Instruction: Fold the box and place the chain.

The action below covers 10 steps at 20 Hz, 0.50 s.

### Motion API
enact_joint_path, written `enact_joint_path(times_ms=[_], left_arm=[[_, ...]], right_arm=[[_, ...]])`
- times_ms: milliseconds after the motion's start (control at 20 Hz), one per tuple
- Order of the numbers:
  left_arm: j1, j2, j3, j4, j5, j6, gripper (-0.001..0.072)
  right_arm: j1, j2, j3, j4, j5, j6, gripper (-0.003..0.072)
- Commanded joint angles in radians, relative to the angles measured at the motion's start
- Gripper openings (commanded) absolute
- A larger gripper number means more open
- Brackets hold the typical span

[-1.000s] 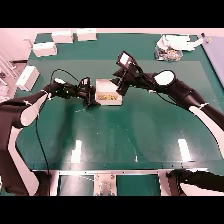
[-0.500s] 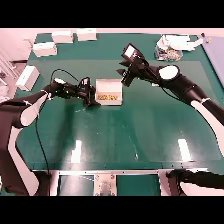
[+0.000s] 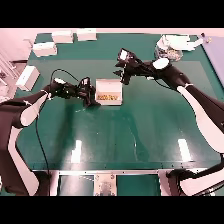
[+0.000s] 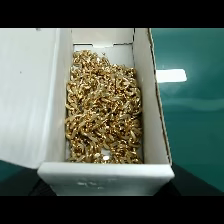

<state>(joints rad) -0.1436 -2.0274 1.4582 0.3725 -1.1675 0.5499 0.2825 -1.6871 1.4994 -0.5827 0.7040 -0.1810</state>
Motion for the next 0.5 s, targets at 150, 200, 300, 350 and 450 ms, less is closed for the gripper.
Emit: enact_joint_path(times_ms=[150,200,300,350,450], left_arm=[[0.001,0.0,0.0,0.0,0.0,0.0,0.0485],[0.001,0.0,0.0,0.0,0.0,0.0,0.0484],[0.001,0.0,0.0,0.0,0.0,0.0,0.0484],[0.001,0.0,0.0,0.0,0.0,0.0,0.0485],[0.001,0.0,0.0,0.0,0.0,0.0,0.0484]], right_arm=[[-0.024,-0.079,0.098,0.018,0.219,-0.036,0.0326],[-0.025,-0.079,0.099,0.018,0.251,-0.027,0.0326],[-0.026,-0.079,0.098,0.0,0.297,-0.005,0.0326],[-0.025,-0.079,0.099,-0.018,0.316,0.011,0.0326],[-0.026,-0.079,0.098,-0.029,0.353,0.035,0.0326]])
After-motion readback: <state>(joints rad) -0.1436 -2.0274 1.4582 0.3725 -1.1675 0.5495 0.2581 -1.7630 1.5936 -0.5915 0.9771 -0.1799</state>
